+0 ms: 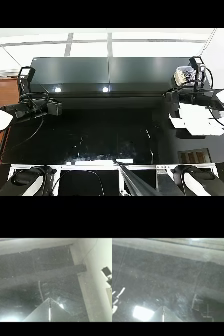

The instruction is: Fold the box and place the chain.

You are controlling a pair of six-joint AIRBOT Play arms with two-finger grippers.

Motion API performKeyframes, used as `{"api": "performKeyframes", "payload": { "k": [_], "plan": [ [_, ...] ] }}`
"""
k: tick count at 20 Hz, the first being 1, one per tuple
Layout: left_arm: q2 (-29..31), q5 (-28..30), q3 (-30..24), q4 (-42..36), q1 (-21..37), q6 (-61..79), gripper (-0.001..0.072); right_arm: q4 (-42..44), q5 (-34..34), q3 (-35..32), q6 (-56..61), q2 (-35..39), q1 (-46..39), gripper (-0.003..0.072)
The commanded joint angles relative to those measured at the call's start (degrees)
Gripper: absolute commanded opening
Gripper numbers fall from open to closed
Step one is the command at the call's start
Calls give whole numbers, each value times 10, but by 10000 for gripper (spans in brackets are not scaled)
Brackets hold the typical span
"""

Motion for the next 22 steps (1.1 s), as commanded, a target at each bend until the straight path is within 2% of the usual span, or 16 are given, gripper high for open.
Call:
{"api": "performKeyframes", "payload": {
  "k": [1,5,6,7,9,10,11,12,13,14,15,18,20,22],
  "plan": [
    [0,0,0,0,0,0,25,40,-38,0,0,0,1,16],
    [0,3,0,0,0,0,26,63,-167,0,0,0,0,16],
    [0,20,0,-1,-1,0,26,61,-203,0,0,0,0,16],
    [0,47,0,-2,-1,0,25,49,-254,0,-4,0,0,16],
    [0,104,0,-3,-1,0,25,-51,-354,0,-12,-4,-9,24],
    [0,116,0,-18,-1,0,25,-86,-397,0,-8,-13,-28,286],
    [-2,122,0,-33,-1,0,25,-89,-424,0,-11,-26,-53,715],
    [-6,124,0,-43,-1,0,33,-99,-425,0,-19,-38,-81,720],
    [-12,120,0,-50,-1,0,196,-130,-416,0,-21,-48,-114,720],
    [-18,106,0,-65,-1,0,513,-149,-406,0,-15,-60,-160,720],
    [-26,93,0,-78,-1,0,709,-153,-392,3,-2,-74,-217,720],
    [-48,49,0,-83,-1,0,708,-153,-298,46,86,-119,-392,716],
    [-61,43,0,-83,-1,0,708,-153,-195,103,113,-166,-489,716],
    [-70,43,0,-83,0,-10,708,-158,-62,176,77,-228,-548,716]
  ]
}}
